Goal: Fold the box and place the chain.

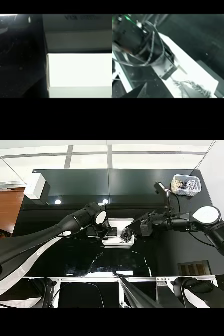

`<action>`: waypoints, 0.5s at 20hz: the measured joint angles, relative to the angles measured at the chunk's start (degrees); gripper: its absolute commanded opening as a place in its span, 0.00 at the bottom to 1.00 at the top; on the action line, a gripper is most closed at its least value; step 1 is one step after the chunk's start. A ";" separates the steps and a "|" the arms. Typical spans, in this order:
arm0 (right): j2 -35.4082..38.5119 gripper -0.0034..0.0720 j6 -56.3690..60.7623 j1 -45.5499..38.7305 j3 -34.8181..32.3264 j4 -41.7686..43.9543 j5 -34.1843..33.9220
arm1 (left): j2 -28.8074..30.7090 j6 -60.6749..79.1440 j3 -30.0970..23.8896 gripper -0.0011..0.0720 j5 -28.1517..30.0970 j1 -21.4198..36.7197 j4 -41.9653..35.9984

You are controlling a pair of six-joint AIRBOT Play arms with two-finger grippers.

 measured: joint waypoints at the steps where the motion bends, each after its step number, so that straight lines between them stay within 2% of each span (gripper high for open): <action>1: -0.04 0.70 -0.02 -0.83 0.39 -1.18 1.20 | 0.02 0.00 0.00 0.06 -0.02 -0.02 0.00; 4: 0.15 0.70 -0.04 -5.73 1.40 -8.81 6.27 | 0.02 0.04 0.00 0.06 0.04 -0.02 -0.02; 5: 0.20 0.91 -0.09 -7.13 0.98 -12.59 7.50 | 0.02 0.04 0.00 0.06 0.04 -0.02 -0.02; 6: 0.20 0.98 -0.57 -8.15 -0.11 -16.59 7.74 | 0.02 0.04 0.00 0.06 0.04 0.00 -0.02; 10: -0.22 0.98 -11.15 -6.62 -7.04 -24.20 0.26 | 0.02 0.09 0.00 0.06 0.04 0.00 -0.02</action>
